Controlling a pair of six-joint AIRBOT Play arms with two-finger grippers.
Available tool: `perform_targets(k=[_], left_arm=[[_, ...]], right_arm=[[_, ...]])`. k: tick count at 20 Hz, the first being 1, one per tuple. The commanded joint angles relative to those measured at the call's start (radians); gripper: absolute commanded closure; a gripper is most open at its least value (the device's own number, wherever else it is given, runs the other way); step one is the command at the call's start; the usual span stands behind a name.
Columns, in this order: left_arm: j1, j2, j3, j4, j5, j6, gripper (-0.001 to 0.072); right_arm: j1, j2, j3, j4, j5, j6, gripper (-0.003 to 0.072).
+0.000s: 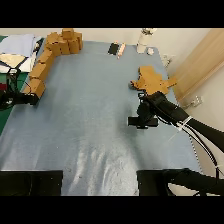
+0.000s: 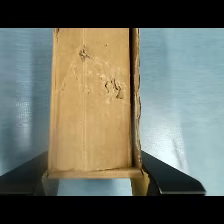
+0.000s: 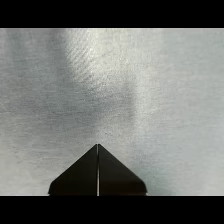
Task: Fold the box.
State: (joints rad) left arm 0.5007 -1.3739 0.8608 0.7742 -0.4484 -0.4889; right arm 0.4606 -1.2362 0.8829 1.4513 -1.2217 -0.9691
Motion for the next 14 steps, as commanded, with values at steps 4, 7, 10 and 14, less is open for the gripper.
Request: perform_targets(k=[4, 7, 10, 14], left_arm=[[0.018, -0.151, 0.111, 0.046, 0.046, -0.002, 0.0255], [0.018, -0.163, 0.111, 0.051, 0.100, 0.001, 0.0251], [0.018, -0.161, 0.113, 0.076, 0.093, 0.002, 0.0006], [0.031, -0.112, 0.113, 0.144, -0.113, -0.019, 0.0005]], right_arm=[[0.000, -0.001, 0.001, 0.021, 0.016, 0.000, 0.0684], [0.000, -0.001, 0.001, 0.045, 0.018, 0.000, 0.0683], [0.000, -0.001, 0.001, 0.050, 0.019, 0.000, 0.0684], [0.000, -0.001, 0.001, 0.068, 0.019, -0.001, 0.0683]])
